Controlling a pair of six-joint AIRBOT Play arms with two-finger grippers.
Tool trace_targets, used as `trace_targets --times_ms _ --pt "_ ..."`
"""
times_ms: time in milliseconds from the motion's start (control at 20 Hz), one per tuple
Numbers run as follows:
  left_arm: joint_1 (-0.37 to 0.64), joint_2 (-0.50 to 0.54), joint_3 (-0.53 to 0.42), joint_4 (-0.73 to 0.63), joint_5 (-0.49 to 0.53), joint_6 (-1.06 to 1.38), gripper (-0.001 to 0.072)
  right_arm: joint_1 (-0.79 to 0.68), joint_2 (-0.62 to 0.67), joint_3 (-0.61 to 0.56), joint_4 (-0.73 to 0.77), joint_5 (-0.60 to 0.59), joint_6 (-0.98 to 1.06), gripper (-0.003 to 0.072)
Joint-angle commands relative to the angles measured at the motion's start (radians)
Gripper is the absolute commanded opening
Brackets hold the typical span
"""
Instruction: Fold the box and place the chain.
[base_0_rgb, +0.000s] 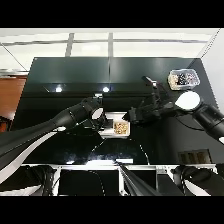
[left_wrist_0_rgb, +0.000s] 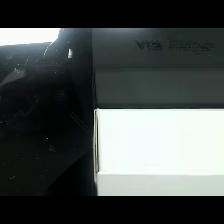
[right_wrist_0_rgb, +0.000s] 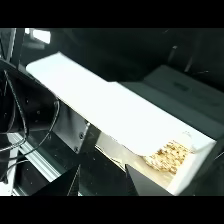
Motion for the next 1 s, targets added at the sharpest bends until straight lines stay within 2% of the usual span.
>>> trace_targets --times_ms 0,250,300,400,450,600,800,950 --pt "0.001 -0.002 0.000 0.001 0.015 0.001 0.0027 -0.109 0.067 0.000 -0.024 0.110 -0.008 0.0338" --pt "0.001 -0.002 0.001 -0.001 -0.007 -0.013 0.0030 -0.192 0.215 0.000 -0.121 0.242 0.002 0.0338" --pt "-0.001 -0.001 0.003 -0.012 -0.017 -0.015 0.0097 -0.192 0.233 0.000 -0.121 0.250 0.021 0.0338" --pt "-0.009 0.003 0.020 -0.018 -0.071 -0.014 0.0439 -0.190 0.257 0.000 -0.116 0.251 0.034 0.0338" --pt "-0.016 0.009 0.032 -0.005 -0.102 -0.009 0.0520 -0.190 0.263 0.000 -0.116 0.246 0.034 0.0338" --pt "-0.042 0.079 0.061 0.086 -0.138 0.056 0.0524 -0.190 0.264 0.000 -0.116 0.230 0.039 0.0338" --pt "-0.044 0.261 0.054 0.187 -0.201 0.215 0.0523 -0.190 0.264 0.000 -0.117 0.204 0.041 0.0338" --pt "-0.020 0.434 -0.043 0.401 -0.231 0.275 0.0521 -0.190 0.264 0.000 -0.119 0.189 0.041 0.0338"
